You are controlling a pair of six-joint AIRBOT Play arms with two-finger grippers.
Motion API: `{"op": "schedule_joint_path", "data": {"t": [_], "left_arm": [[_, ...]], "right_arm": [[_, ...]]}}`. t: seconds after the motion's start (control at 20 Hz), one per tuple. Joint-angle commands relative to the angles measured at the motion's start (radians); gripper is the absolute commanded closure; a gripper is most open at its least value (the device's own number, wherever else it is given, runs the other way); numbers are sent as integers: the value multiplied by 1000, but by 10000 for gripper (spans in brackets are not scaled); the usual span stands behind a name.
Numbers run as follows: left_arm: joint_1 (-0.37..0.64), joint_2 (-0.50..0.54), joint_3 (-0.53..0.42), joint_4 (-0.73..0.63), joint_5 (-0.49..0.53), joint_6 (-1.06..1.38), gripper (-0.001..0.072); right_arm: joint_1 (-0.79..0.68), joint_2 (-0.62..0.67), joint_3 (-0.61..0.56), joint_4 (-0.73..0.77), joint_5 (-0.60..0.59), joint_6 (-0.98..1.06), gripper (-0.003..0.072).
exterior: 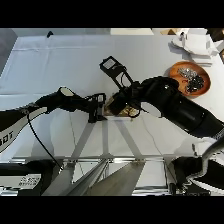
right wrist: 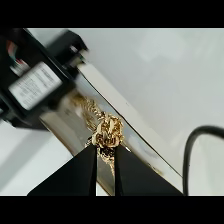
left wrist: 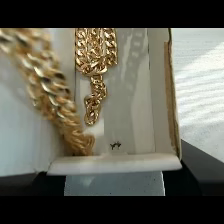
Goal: Fold the box and place the chain.
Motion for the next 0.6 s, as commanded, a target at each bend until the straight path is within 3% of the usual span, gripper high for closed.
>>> {"op": "schedule_joint_path", "data": {"t": [0.0,0.25,0.55], "left_arm": [[0,-1,0,0,0,0,483],[0,-1,0,0,0,0,483],[0,-1,0,0,0,0,483]], "right_arm": [[1,-1,-45,-40,14,27,681],[1,-6,-165,-38,-78,106,680],[1,-118,-169,-22,-84,262,660]]}}
